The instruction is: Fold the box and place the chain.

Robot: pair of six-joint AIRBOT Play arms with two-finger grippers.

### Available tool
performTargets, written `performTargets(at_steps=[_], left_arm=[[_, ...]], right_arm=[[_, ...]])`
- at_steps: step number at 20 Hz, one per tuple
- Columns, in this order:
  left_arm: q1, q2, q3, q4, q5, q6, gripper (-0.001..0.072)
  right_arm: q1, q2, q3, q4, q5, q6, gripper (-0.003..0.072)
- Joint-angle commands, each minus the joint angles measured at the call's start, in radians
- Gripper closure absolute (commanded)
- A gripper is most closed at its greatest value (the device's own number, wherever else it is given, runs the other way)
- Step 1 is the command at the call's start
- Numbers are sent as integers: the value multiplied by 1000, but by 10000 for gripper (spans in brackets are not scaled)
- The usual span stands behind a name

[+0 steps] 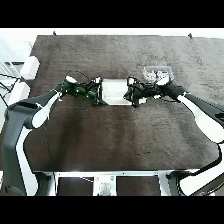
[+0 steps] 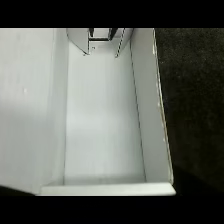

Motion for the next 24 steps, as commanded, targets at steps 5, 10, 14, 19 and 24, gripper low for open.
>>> performTargets(at_steps=[5,10,14,19,24], left_arm=[[0,0,0,-1,0,-1,256],[0,0,0,-1,1,-1,256],[0,0,0,-1,1,-1,256],[0,0,0,-1,1,-1,256],[0,0,0,-1,1,-1,256]], right_arm=[[-7,-6,0,17,-3,-2,172],[-26,-1,0,-14,1,14,420],[-61,41,0,-197,2,184,667],[-93,178,0,-190,54,408,669],[-237,266,-3,-188,41,799,670]])
